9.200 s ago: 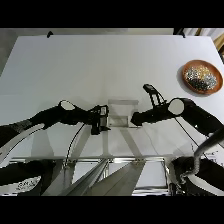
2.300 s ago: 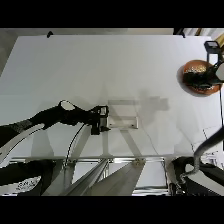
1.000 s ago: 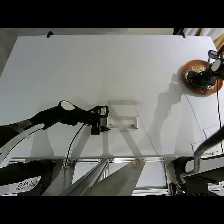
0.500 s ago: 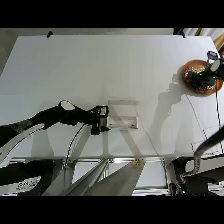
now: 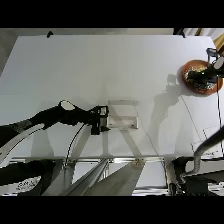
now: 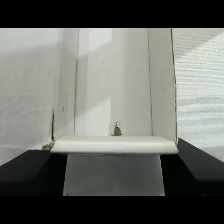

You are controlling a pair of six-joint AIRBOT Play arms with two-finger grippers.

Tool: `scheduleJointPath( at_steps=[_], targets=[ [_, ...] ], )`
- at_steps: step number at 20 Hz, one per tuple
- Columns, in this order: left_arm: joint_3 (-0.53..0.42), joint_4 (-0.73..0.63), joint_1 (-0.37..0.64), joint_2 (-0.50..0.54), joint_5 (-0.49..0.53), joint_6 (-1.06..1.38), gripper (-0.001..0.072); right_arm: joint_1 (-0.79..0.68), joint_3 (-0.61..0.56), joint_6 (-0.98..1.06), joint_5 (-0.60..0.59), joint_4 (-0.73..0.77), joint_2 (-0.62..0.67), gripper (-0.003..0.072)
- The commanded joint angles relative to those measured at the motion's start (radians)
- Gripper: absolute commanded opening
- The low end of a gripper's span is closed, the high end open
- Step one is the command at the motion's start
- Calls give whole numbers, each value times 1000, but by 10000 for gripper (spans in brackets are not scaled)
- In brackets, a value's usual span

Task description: Fold the box and place the chain.

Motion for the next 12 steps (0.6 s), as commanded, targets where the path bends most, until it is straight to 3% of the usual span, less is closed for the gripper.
scheduleJointPath(
  at_steps=[1, 7, 12],
  targets=[
    [0, 0, 1, 1, 0, 0, 140, 3, 1, -66, 56, 1, 120, 18],
    [0, 0, 1, 1, 0, 0, 140, 11, 1, -153, 198, 182, 367, 18],
    [0, 0, 1, 1, 0, 0, 140, 123, 1, -219, 330, 269, 573, 18]
  ],
)
